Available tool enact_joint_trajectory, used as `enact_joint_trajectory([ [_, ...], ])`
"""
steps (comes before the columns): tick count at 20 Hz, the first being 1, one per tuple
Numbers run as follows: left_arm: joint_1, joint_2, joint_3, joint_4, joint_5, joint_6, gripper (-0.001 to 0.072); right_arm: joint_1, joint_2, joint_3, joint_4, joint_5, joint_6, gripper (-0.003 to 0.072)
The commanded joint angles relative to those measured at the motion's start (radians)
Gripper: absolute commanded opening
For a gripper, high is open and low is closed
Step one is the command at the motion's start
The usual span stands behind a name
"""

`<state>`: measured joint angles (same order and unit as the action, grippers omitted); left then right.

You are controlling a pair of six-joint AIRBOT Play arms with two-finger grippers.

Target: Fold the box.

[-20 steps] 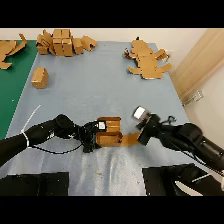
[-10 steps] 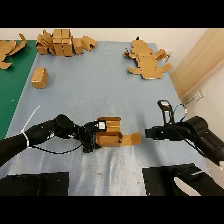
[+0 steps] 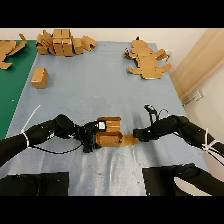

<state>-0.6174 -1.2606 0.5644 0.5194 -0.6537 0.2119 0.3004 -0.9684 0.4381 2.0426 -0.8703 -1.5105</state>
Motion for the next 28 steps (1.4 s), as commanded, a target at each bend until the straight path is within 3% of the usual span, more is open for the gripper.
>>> enact_joint_trajectory([
  [1, 0.0, -0.001, 0.0, 0.0, 0.0, 0.0, 0.0611, 0.036, -0.014, -0.001, 0.104, 0.006, -0.05, 0.0007],
  [10, 0.0, -0.001, 0.0, 0.0, 0.0, 0.0, 0.0611, 0.089, 0.13, 0.001, 0.146, -0.002, -0.003, 0.0007],
  [16, 0.0, -0.001, 0.0, 0.0, 0.013, 0.0, 0.0611, 0.166, 0.121, 0.001, 0.201, 0.074, -0.019, 0.001],
  [18, 0.001, -0.001, 0.0, 0.0, 0.025, 0.0, 0.0612, 0.195, 0.121, 0.001, 0.198, 0.099, -0.02, 0.0213],
  [25, 0.001, -0.001, 0.0, 0.0, 0.025, 0.0, 0.0612, 0.194, 0.121, 0.001, 0.024, 0.09, -0.019, 0.0208],
  [26, 0.001, -0.001, 0.0, 0.0, 0.025, 0.0, 0.0612, 0.194, 0.121, 0.002, -0.026, 0.083, -0.016, 0.0141],
  [28, 0.001, -0.001, 0.0, 0.0, 0.025, 0.0, 0.0612, 0.194, 0.121, 0.002, -0.084, 0.072, -0.004, 0.0141],
])
